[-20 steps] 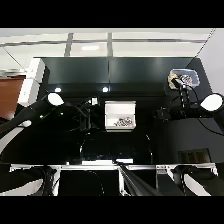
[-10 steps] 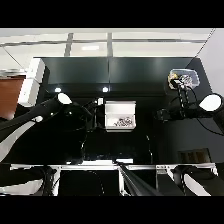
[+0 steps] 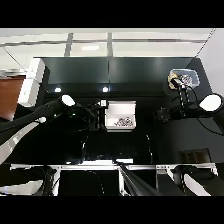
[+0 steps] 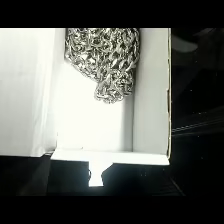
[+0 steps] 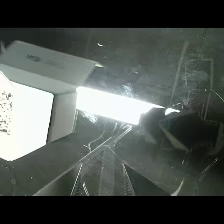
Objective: Fold the box and place the chain.
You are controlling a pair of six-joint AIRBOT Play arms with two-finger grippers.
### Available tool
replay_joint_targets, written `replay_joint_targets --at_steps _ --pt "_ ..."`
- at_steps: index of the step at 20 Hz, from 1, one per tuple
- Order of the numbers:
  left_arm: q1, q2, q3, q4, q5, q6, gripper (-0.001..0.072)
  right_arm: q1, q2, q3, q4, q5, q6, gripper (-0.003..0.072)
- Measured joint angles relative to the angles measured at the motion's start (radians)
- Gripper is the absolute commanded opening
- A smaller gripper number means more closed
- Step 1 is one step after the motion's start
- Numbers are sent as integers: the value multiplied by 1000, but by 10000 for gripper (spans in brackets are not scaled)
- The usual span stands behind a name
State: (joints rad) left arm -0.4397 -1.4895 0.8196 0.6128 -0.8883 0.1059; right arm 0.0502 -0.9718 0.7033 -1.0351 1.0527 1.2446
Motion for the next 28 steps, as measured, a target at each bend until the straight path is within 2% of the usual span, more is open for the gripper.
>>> replay_joint_targets --at_steps 2,4,7,8,9,10,15,20,23,28 --pt "-5 0 0 -1 2 -1 512 0 0 0 -4 -1 0 317" --pt "-12 0 0 -2 0 0 333 0 0 0 -8 -5 0 317" --pt "-26 0 0 -1 -3 0 326 12 -1 0 -9 -17 0 319" --pt "-31 0 0 -1 -2 0 325 21 -2 0 -8 -28 0 380" --pt "-33 0 0 0 -1 0 326 32 -3 0 -5 -46 0 615" --pt "-35 0 0 0 2 0 326 45 -7 0 12 -72 0 641" --pt "-39 0 0 1 24 1 326 86 -88 58 151 -197 8 639" --pt "-39 0 0 2 40 1 325 97 -246 190 233 -220 8 638" --pt "-39 0 0 2 45 0 326 110 -304 230 273 -145 -95 638" --pt "-39 0 0 3 49 0 327 132 -327 250 277 39 -489 638"
